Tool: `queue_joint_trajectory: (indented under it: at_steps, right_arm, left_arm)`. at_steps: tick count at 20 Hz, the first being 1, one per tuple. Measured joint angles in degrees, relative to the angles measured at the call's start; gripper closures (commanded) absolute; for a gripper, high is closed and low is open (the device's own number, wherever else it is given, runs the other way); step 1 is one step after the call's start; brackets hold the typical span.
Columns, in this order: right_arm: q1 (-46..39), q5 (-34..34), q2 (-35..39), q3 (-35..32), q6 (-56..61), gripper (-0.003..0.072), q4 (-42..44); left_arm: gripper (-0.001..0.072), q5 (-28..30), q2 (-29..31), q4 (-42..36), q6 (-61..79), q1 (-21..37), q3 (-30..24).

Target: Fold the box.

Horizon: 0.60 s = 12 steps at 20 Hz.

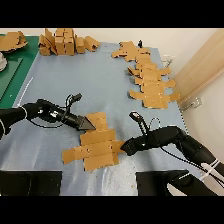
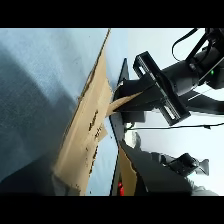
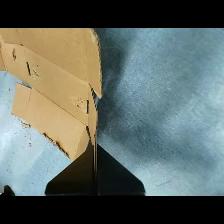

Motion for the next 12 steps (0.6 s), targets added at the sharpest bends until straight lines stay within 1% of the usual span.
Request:
queue_joint_trajectory:
  at_steps: [4, 5, 6, 7, 12]
  right_arm:
    - [0.0, 0.04, 0.0, 0.0, 0.0, 0.0683, -0.02]
    - [0.0, 0.04, 0.0, 0.0, 0.0, 0.0683, -0.02]
    - [0.0, 0.07, 0.0, 0.0, 0.0, 0.0683, -0.04]
    - [0.0, 0.09, 0.0, 0.0, 0.0, 0.0683, -0.07]
    - [0.0, 0.22, 0.0, 0.0, -0.02, 0.0683, -0.31]
  left_arm:
    - [0.037, -0.44, -0.22, 0.63, -0.04, 0.0, 0.15]
    - [0.0385, -0.52, -0.22, 0.76, -0.04, 0.0, 0.22]
    - [0.0551, -0.55, -0.24, 0.9, -0.07, 0.0, 0.22]
    - [0.057, -0.55, -0.26, 1.11, -0.07, 0.0, 0.26]
    - [0.0568, -0.35, -0.24, 1.4, 0.04, 0.0, 0.26]
